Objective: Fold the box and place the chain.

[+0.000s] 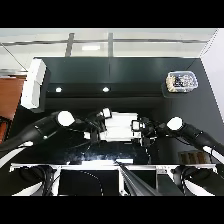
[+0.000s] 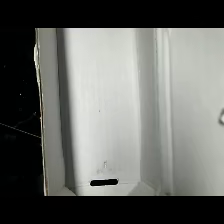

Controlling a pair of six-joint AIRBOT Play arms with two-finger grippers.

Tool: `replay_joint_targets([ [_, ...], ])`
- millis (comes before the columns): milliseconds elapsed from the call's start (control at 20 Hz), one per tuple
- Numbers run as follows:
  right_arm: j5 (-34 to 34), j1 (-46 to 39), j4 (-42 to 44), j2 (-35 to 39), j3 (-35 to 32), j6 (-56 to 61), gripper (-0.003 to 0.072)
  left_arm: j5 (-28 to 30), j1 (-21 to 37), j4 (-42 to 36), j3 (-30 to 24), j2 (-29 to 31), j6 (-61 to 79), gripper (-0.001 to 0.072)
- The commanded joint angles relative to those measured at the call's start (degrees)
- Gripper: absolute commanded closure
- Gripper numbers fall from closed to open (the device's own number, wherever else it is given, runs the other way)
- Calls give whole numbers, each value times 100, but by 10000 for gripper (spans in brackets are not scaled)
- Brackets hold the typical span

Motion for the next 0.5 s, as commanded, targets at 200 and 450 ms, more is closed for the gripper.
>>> replay_joint_targets([
  [200,-2,2,-2,0,0,0,259,-1926,2330,638,-33,586,-3010,680],
  [450,-2,2,-2,0,0,0,259,-2094,3480,98,-820,575,-5104,679],
])
